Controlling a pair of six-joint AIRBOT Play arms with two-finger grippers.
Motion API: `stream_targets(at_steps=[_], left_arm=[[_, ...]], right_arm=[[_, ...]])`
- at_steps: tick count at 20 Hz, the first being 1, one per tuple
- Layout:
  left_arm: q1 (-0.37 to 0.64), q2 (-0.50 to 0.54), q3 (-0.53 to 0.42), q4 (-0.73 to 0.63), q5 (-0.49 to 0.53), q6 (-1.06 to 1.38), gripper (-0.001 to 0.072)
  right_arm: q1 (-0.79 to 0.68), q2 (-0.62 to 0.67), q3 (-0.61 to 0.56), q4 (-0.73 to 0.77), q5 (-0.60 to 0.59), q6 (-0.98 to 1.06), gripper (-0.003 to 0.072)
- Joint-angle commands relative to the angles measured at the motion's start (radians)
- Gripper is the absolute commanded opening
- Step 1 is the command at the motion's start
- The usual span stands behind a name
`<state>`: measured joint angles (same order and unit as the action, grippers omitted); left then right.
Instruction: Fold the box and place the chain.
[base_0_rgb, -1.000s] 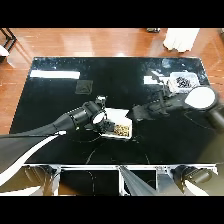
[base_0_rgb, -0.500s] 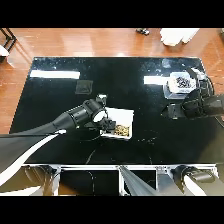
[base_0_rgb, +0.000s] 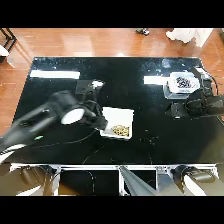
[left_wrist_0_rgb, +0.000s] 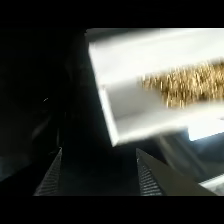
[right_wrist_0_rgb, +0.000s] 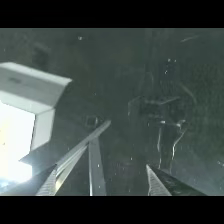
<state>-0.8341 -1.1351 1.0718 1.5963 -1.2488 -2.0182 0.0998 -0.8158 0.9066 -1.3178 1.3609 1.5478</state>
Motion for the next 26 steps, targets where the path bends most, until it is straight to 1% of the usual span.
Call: stream_targets(at_steps=[1, 2, 3, 5, 6, 8, 11, 13, 17, 22, 26], left_arm=[[0.132, 0.202, -0.123, 0.006, -0.009, 0.131, 0.0570], [0.227, 0.227, -0.166, -0.054, -0.001, 0.180, 0.0570], [0.317, 0.233, -0.193, -0.145, 0.009, 0.262, 0.0570], [0.483, 0.209, -0.220, -0.347, 0.014, 0.440, 0.0571], [0.541, 0.190, -0.222, -0.400, 0.015, 0.502, 0.0572], [0.608, 0.152, -0.222, -0.430, 0.024, 0.615, 0.0572], [0.614, 0.102, -0.222, -0.433, 0.043, 0.689, 0.0572], [0.611, 0.066, -0.222, -0.443, 0.039, 0.688, 0.0572], [0.611, 0.034, -0.222, -0.464, 0.042, 0.689, 0.0571], [0.612, 0.012, -0.222, -0.464, 0.061, 0.688, 0.0571], [0.612, 0.012, -0.222, -0.464, 0.069, 0.688, 0.0571]], right_arm=[[0.034, -0.002, 0.000, 0.000, -0.049, -0.001, 0.0705], [0.066, -0.009, 0.000, 0.009, -0.071, -0.004, 0.0706], [0.104, -0.019, 0.000, 0.007, -0.100, -0.002, 0.0705], [0.183, -0.061, 0.004, 0.008, -0.197, 0.048, 0.0705], [0.221, -0.102, 0.016, 0.008, -0.248, 0.074, 0.0705], [0.282, -0.218, 0.077, 0.008, -0.313, 0.091, 0.0705], [0.341, -0.401, 0.220, 0.008, -0.319, 0.085, 0.0704], [0.365, -0.470, 0.269, 0.008, -0.314, 0.075, 0.0704], [0.382, -0.498, 0.269, 0.004, -0.327, 0.067, 0.0704], [0.383, -0.500, 0.269, 0.008, -0.447, 0.064, 0.0704], [0.382, -0.526, 0.275, 0.025, -0.421, 0.077, 0.0704]])
